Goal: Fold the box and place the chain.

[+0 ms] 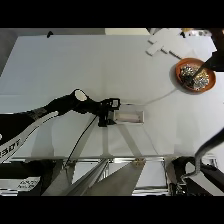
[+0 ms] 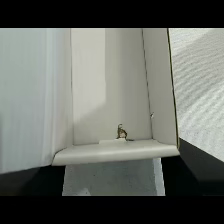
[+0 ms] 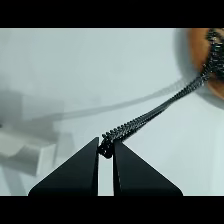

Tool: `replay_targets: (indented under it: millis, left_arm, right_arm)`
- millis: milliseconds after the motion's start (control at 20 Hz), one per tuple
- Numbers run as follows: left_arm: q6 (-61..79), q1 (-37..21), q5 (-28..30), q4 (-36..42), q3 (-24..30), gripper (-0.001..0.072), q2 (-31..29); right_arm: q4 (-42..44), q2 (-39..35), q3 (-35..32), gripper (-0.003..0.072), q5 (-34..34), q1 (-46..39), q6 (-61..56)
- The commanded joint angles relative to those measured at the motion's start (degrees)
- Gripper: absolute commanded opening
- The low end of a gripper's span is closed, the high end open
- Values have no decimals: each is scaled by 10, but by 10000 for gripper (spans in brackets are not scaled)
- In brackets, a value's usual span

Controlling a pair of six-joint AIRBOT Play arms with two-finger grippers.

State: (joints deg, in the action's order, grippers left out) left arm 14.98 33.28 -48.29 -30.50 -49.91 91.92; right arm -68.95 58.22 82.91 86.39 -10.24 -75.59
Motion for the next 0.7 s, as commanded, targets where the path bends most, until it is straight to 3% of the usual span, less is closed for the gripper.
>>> replay_targets:
  millis: [0,400,650]
  left_arm:
    - [0,0,0,0,0,9,0]
    - [0,0,0,0,0,9,0]
    - [0,0,0,0,0,9,0]
  right_arm:
    - [13,-53,0,13,37,69,-16]
    - [13,-99,-2,13,31,254,-98]
    - [13,-99,-2,13,-51,382,-129]
